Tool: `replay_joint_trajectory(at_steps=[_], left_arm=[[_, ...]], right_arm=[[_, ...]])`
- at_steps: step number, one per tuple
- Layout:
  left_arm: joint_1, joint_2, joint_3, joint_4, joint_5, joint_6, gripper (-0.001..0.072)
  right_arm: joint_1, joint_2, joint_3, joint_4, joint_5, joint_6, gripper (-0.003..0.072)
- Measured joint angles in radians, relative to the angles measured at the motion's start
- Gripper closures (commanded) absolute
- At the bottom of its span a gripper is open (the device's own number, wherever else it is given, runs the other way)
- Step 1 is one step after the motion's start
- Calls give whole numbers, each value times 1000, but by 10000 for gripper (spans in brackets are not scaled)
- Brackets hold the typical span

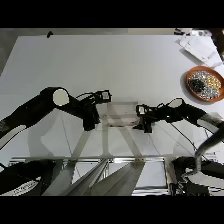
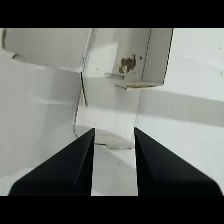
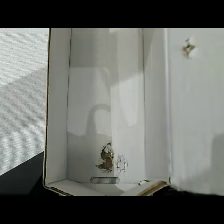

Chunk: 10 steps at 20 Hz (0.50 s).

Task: Fold the box and place the chain.

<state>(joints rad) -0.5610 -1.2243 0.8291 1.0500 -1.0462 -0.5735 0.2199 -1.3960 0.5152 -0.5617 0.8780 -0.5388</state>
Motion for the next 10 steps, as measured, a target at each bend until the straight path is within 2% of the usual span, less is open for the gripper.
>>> replay_joint_trajectory(at_steps=[3, 10], left_arm=[[10, -10, -28, 9, 14, 67, 314], [-6, -17, -124, -43, 209, 228, 317]], right_arm=[[0, 0, 0, 0, 0, 0, 346], [0, 0, 0, 0, 0, 0, 346]])
